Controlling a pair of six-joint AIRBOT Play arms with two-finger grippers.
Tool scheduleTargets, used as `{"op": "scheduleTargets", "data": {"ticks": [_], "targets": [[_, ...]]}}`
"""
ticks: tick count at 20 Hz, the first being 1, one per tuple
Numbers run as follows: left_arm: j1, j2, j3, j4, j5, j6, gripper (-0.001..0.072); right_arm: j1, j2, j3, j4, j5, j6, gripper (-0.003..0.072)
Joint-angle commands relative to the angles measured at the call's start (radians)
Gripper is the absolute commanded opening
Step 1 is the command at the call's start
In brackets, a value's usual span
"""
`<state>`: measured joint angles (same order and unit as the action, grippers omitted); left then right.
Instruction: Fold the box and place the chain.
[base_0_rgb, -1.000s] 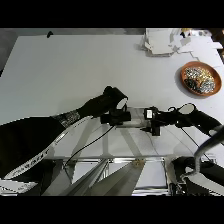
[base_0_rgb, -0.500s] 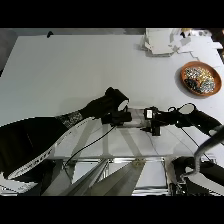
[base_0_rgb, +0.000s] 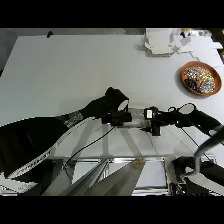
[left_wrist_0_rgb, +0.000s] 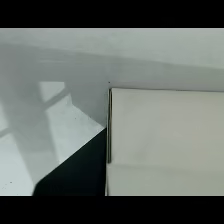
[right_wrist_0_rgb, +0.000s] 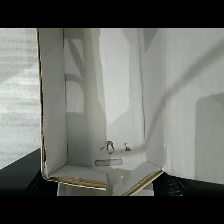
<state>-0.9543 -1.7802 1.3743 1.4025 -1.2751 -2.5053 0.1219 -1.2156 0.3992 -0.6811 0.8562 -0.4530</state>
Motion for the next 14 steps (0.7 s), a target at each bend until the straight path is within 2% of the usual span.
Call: {"op": "scheduleTargets", "data": {"ticks": [1, 2, 9, 12, 13, 14], "targets": [[0.013, 0.026, 0.000, 0.003, -0.009, 0.023, 0.0249, 0.000, 0.000, 0.000, 0.001, 0.000, 0.000, 0.0471], [0.020, 0.039, 0.000, 0.002, -0.010, 0.033, 0.0296, 0.000, 0.000, 0.000, 0.001, 0.000, 0.000, 0.0471], [0.059, 0.144, 0.000, 0.004, -0.077, 0.301, 0.0295, 0.000, 0.000, 0.000, 0.001, 0.000, 0.000, 0.0471], [0.071, 0.211, -0.014, -0.002, -0.172, 0.544, 0.0299, 0.000, 0.000, 0.000, 0.001, 0.000, 0.000, 0.0471], [0.074, 0.250, -0.040, -0.002, -0.175, 0.618, 0.0371, 0.000, 0.000, 0.000, 0.001, 0.000, 0.000, 0.0471], [0.083, 0.294, -0.074, -0.003, -0.157, 0.701, 0.0510, 0.000, 0.000, 0.000, 0.000, 0.000, 0.000, 0.0471]]}}
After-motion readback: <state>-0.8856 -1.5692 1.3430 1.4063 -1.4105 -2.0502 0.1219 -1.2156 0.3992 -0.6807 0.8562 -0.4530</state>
